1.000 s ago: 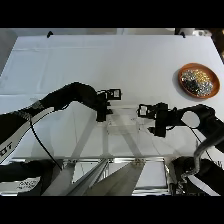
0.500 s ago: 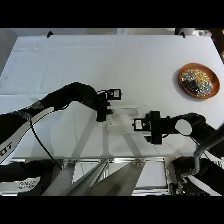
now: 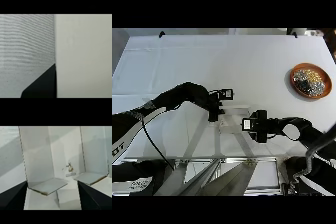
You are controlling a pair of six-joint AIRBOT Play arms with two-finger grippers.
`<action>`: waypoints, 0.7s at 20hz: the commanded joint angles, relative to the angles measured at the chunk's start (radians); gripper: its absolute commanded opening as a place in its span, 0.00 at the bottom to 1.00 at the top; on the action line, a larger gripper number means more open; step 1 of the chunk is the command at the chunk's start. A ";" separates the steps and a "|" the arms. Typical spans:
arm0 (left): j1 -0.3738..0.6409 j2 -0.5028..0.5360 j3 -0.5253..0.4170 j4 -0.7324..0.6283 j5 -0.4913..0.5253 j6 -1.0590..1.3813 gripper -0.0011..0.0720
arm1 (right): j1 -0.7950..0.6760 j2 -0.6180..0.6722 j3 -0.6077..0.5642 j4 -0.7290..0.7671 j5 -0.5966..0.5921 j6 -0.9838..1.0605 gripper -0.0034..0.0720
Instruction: Fold the box and place the chain.
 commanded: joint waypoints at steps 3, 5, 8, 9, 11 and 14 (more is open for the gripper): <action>0.000 0.000 0.000 0.000 0.000 0.000 0.04 | 0.003 -0.016 -0.004 -0.004 -0.095 0.023 0.98; 0.000 0.000 0.000 0.000 0.000 0.000 0.04 | 0.003 -0.016 -0.004 -0.003 -0.139 0.023 0.98; 0.000 0.000 0.000 0.000 0.000 0.000 0.04 | -0.016 -0.016 -0.004 -0.004 -0.132 0.023 0.98; 0.000 0.000 0.000 0.000 0.000 0.000 0.04 | -0.031 -0.016 -0.004 -0.004 -0.130 0.023 0.98; 0.000 0.000 0.000 0.000 0.000 0.000 0.04 | -0.051 -0.014 -0.003 -0.004 -0.129 0.022 0.98; 0.000 0.000 0.000 0.000 0.000 0.000 0.04 | -0.059 -0.008 -0.003 -0.004 -0.138 0.018 0.98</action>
